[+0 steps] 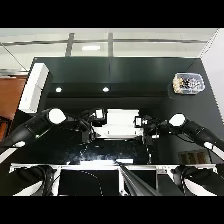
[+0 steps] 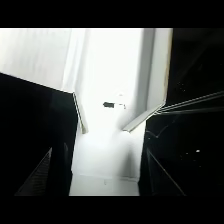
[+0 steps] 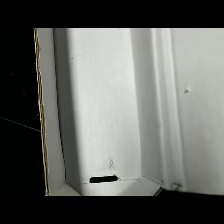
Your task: Fold the box and place the chain.
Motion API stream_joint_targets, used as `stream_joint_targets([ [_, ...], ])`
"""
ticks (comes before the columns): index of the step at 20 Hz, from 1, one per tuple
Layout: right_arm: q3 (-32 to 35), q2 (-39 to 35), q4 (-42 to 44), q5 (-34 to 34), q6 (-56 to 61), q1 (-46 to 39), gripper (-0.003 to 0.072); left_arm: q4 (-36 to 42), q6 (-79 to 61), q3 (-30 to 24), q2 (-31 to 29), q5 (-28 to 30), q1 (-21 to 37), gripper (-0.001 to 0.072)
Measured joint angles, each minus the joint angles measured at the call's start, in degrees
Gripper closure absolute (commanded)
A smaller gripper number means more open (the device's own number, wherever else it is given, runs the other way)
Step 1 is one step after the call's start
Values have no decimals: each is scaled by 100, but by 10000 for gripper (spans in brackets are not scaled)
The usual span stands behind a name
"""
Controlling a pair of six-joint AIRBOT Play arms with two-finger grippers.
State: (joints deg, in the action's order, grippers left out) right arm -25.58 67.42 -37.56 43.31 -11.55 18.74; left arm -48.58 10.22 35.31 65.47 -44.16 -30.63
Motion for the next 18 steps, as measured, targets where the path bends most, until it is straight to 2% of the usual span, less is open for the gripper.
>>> stream_joint_targets([
  [2,0,0,0,0,-2,0,546,7,-258,-2,122,164,-94,26],
  [3,0,0,0,0,-2,0,546,15,-339,-2,162,199,-157,68],
  [5,0,0,0,0,-2,0,546,20,-450,-2,234,313,-308,231],
  [7,0,0,0,0,-2,0,546,55,-522,-2,313,424,-461,271],
  [9,0,0,0,-2,-2,0,546,146,-546,-2,389,525,-586,533],
  [10,2,0,0,-2,-2,0,546,188,-560,-2,409,564,-623,550],
  [18,2,0,0,-2,-2,0,546,778,-533,50,457,553,-713,551],
])
